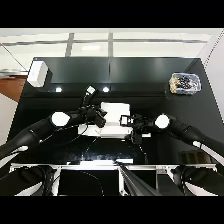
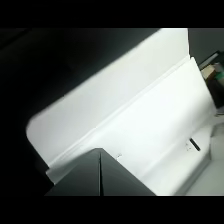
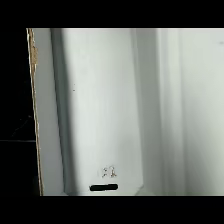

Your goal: Fold the box and place the chain.

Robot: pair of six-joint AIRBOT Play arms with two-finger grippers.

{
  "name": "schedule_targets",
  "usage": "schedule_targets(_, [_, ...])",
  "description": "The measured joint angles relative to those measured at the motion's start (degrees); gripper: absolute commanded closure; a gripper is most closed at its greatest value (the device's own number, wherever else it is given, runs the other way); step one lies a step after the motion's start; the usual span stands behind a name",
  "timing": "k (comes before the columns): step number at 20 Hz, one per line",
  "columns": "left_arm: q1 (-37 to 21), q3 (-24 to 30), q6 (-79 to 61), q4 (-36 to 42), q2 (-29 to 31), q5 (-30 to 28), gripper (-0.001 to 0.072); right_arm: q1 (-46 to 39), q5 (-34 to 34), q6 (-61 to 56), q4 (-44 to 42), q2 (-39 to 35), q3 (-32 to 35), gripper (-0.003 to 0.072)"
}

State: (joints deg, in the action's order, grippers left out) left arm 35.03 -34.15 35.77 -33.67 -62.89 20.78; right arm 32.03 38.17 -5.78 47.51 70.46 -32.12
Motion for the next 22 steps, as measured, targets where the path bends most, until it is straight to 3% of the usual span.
schedule_targets(3, [-2.8, -0.09, 0.07, -5.97, 4.87, 6.01, 0.0679, 0.0, 0.09, 0.0, -0.02, 0.0, 0.0, 0.0221])
schedule_targets(7, [-10.4, -0.13, 0.48, -13.86, 8.66, 21.2, 0.0656, 0.0, 0.13, 0.0, -0.02, 0.0, 0.0, 0.0221])
schedule_targets(8, [-12.44, -0.13, 0.48, -16.09, 8.9, 25.4, 0.0414, 0.0, 0.13, 0.0, -0.04, 0.0, 0.0, 0.0221])
schedule_targets(9, [-14.12, -0.11, 0.44, -18.18, 8.96, 29.29, 0.0012, 0.0, 0.13, -0.02, -0.04, 0.0, 0.0, 0.0221])
schedule_targets(14, [-16.24, 0.42, -12.37, -24.41, 7.19, 36.92, 0.0014, 0.0, 0.13, -0.02, -0.07, 0.0, 0.0, 0.0221])
schedule_targets(16, [-15.54, 0.57, -21.03, -24.13, 4.9, 36.76, 0.0014, 0.0, 0.13, -0.02, -0.07, 0.0, 0.0, 0.0221])
schedule_targets(22, [-12.5, 0.68, -36.37, -18.23, -2.67, 29.2, 0.0016, 0.0, 0.13, -0.02, -0.11, 0.0, 0.0, 0.0221])
